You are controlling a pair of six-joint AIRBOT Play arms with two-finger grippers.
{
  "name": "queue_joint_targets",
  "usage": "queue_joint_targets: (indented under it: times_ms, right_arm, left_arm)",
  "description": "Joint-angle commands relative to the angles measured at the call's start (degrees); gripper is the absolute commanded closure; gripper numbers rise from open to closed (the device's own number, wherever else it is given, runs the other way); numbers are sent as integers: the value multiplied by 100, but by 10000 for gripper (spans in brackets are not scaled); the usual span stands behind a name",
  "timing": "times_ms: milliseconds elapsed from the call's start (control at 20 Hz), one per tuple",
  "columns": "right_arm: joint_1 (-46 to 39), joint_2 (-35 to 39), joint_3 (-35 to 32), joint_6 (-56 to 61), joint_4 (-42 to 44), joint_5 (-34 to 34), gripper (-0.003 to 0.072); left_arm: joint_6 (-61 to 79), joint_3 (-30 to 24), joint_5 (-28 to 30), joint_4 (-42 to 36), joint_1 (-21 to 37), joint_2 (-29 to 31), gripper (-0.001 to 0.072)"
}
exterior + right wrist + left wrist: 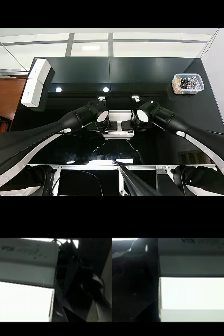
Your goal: Fold the box and place the chain.
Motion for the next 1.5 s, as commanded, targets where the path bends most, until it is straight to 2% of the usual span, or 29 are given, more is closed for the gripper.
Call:
queue_joint_targets:
  times_ms: [0, 50, 100, 350, 400, 450, 500, 850, 900, 950, 1200, 1250, 1300, 1450]
  right_arm:
    - [2, -133, 74, 31, 74, 127, 544]
    - [2, -136, 79, 26, 72, 120, 649]
    - [2, -136, 79, 26, 79, 111, 672]
    - [2, -136, 79, 26, 116, 114, 669]
    - [0, -136, 79, 26, 157, 107, 646]
    - [-2, -136, 79, 26, 197, 90, 467]
    - [-2, -133, 79, 33, 219, 90, 436]
    - [-4, -131, 79, 26, 302, 146, 443]
    - [-4, -131, 79, -22, 328, 136, 651]
    - [-4, -131, 79, -57, 345, 103, 672]
    - [-4, -131, 79, -59, 365, 66, 668]
    - [-4, -129, 79, -59, 365, 61, 582]
    - [-17, -122, 79, -59, 363, 66, 399]
    - [-111, 76, 79, -219, 339, 96, 399]
  left_arm:
    - [0, 0, 0, 4, 4, 2, 679]
    - [0, 0, 0, 4, 4, 2, 678]
    - [-2, 0, 0, 4, 4, 2, 679]
    - [0, 0, 2, 4, 4, 2, 679]
    - [0, 0, 2, 4, 4, 2, 678]
    - [0, 0, 2, 4, 4, 2, 679]
    - [0, 0, 2, 4, 4, 2, 679]
    - [-2, 0, 2, 4, 4, 2, 678]
    - [-2, 0, 2, 4, 4, 2, 679]
    - [-2, 0, 2, 4, 4, 2, 678]
    - [-2, 0, 2, 4, 4, 2, 678]
    - [-2, 0, 2, 4, 4, 2, 679]
    - [-2, 0, 2, 4, 4, 2, 679]
    - [-2, 0, 0, 4, 4, 2, 679]
